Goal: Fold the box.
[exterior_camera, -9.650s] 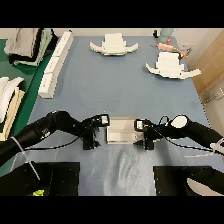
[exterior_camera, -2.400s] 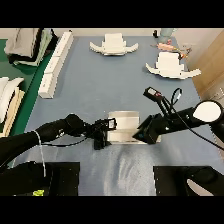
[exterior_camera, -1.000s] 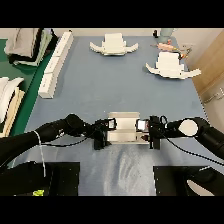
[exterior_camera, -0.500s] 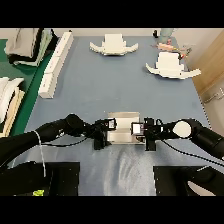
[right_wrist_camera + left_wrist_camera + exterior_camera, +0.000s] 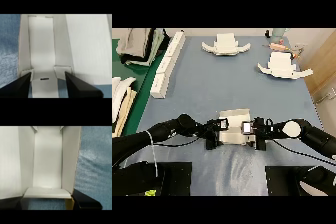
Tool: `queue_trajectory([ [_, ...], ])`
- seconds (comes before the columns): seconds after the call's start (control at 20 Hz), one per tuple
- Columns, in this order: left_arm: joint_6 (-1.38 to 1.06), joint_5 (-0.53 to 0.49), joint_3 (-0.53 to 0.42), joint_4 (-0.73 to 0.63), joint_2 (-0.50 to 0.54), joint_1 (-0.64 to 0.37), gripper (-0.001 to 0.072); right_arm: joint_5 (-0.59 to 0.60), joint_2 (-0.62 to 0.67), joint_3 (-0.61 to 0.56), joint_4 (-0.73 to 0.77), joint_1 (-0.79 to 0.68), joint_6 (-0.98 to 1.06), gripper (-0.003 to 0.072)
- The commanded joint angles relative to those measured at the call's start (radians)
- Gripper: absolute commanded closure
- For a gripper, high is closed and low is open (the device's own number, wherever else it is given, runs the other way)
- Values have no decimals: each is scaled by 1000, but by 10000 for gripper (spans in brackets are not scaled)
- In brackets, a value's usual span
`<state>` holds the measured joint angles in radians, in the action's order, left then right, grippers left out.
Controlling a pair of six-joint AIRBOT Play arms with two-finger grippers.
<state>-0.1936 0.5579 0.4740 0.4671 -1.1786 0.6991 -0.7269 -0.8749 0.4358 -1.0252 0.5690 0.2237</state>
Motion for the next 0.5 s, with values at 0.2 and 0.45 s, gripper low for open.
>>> queue_trajectory([
  [0.2,0,0,0,0,0,0,212,-253,103,71,-473,0,751,682],
  [0.45,0,0,0,0,0,0,213,-550,184,148,-892,-74,1527,682],
])
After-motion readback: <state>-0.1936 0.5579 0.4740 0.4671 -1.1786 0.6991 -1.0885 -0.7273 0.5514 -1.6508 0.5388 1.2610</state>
